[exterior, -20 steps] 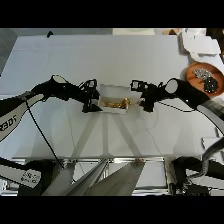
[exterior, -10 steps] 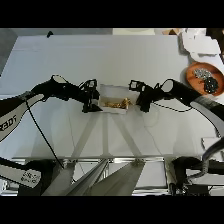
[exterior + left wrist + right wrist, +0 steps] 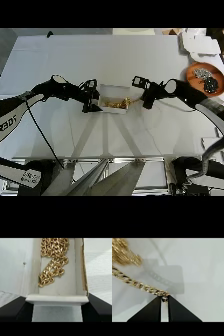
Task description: Fold the box and place the chain.
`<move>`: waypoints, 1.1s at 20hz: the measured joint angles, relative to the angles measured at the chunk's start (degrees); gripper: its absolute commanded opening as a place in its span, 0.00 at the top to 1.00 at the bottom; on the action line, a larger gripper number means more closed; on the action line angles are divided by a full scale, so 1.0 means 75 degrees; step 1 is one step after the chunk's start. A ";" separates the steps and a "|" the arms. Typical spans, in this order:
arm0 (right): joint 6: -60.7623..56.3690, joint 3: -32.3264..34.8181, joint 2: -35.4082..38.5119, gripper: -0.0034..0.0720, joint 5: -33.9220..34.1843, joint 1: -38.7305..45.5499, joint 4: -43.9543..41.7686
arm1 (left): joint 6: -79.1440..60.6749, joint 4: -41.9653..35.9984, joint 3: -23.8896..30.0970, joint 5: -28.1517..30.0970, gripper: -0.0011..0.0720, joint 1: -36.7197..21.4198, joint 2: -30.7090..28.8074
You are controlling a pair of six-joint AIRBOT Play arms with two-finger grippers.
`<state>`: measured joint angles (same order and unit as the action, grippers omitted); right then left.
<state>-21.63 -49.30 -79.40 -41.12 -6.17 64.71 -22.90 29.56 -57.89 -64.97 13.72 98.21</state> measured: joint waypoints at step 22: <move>0.0653 -0.0029 0.1064 0.94 0.1364 -0.1909 -0.5391 | 0.0000 0.0000 0.0000 0.0000 0.51 0.0000 0.0000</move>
<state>-16.73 -49.52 -71.42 -30.89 -20.49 24.27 -22.90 29.56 -57.89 -64.97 13.72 98.21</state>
